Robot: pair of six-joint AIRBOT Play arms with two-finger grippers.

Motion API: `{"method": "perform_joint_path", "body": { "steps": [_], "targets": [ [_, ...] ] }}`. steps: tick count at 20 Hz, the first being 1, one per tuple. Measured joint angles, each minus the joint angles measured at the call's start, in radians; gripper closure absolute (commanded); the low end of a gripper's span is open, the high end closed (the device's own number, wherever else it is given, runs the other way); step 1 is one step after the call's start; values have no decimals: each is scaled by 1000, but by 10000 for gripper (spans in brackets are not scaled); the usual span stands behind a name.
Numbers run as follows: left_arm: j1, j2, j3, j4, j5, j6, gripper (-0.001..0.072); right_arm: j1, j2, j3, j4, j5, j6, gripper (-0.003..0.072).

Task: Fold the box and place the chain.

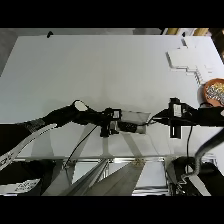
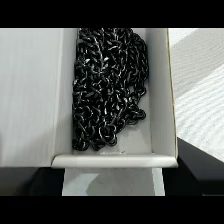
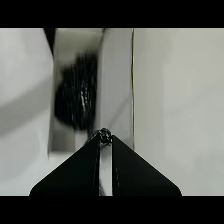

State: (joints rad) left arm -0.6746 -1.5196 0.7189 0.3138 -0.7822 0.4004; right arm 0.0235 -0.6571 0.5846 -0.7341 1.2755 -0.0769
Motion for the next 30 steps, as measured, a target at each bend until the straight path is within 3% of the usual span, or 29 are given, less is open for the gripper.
{"method": "perform_joint_path", "body": {
  "steps": [4, 10, 11, 13, 18, 22, 27, 28, 30],
  "targets": [
    [0, 0, 0, 0, 0, 0, 319, 97, 15, 0, 121, -58, 0, 671],
    [0, 0, 0, 0, 0, 0, 319, 293, -92, 0, 123, -243, 59, 668],
    [0, 0, 0, 0, 0, 0, 319, 312, -120, 0, 108, -262, 77, 647],
    [0, 0, 0, 0, 0, 0, 319, 338, -178, 0, 64, -288, 111, 490],
    [0, 0, 0, 0, 0, 0, 319, 360, -217, 2, -51, -308, 158, 482],
    [0, 0, 0, 0, 0, 0, 319, 287, -129, 24, -177, -241, 169, 491],
    [0, 0, 0, 0, 0, 0, 319, 90, -74, 27, -348, -80, 150, 592],
    [0, 0, 0, 0, 0, 0, 319, 60, -72, 16, -368, -66, 134, 583],
    [0, 0, 0, 0, 0, 0, 319, 23, -83, -15, -381, -65, 116, 451]
  ]
}}
